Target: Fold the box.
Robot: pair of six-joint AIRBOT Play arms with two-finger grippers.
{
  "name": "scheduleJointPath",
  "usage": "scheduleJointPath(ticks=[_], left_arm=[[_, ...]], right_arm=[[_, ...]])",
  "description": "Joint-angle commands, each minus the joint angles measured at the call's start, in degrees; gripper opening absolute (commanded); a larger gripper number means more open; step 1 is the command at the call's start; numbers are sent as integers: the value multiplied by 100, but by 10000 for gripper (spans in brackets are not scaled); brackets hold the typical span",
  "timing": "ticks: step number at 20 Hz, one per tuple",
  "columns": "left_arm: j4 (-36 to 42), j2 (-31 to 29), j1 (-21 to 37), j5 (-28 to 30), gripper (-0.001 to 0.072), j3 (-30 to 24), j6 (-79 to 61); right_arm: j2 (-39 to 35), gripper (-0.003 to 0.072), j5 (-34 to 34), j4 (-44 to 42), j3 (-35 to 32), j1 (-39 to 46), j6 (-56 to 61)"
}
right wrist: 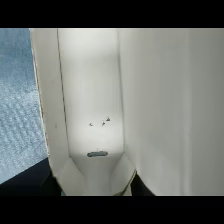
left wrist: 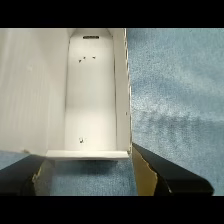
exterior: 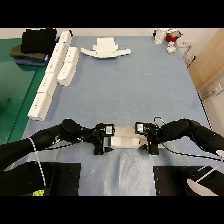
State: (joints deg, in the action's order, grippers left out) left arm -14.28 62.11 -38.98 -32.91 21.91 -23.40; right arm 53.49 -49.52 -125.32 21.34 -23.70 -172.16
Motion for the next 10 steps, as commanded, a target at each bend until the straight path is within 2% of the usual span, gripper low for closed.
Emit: scheduleJointPath(ticks=[1, 10], left_arm=[[13, 9, -9, 0, 692, 7, -20], [-133, 177, -37, -72, 693, 166, 48]], right_arm=[[0, 519, 0, -2, 7, 2, 4], [0, 518, 0, -2, 7, 2, 4]])
